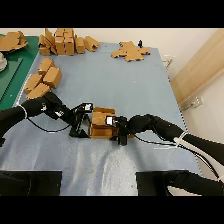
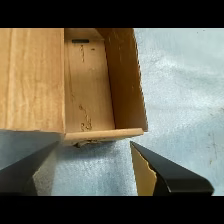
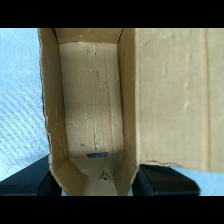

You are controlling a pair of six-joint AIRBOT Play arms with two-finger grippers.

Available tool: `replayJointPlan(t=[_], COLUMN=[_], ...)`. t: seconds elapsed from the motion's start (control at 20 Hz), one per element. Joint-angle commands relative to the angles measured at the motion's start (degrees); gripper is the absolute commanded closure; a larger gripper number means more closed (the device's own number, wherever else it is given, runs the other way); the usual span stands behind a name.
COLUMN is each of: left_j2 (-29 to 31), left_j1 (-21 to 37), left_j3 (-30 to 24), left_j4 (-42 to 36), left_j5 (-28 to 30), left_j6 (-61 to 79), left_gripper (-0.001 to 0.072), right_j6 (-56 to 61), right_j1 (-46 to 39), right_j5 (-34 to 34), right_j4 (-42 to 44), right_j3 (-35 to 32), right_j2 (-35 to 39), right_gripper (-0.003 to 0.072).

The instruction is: Fold the box.

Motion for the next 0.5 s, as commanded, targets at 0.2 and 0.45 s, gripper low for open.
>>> replayJointPlan(t=[0.2, 0.45], left_j2=[0.02, 0.02], left_j1=[-0.44, -2.27], left_j3=[0.0, -0.02], left_j4=[0.17, -0.17], left_j5=[-0.79, 2.14], left_j6=[-1.09, -1.22], left_gripper=[0.0011, 0.0011], right_j6=[0.0, 0.0], right_j1=[0.04, 0.04], right_j5=[0.0, 0.0], right_j4=[-0.17, -0.17], right_j3=[-0.04, -0.04], right_j2=[0.0, 0.0], right_gripper=[0.0129, 0.0129])
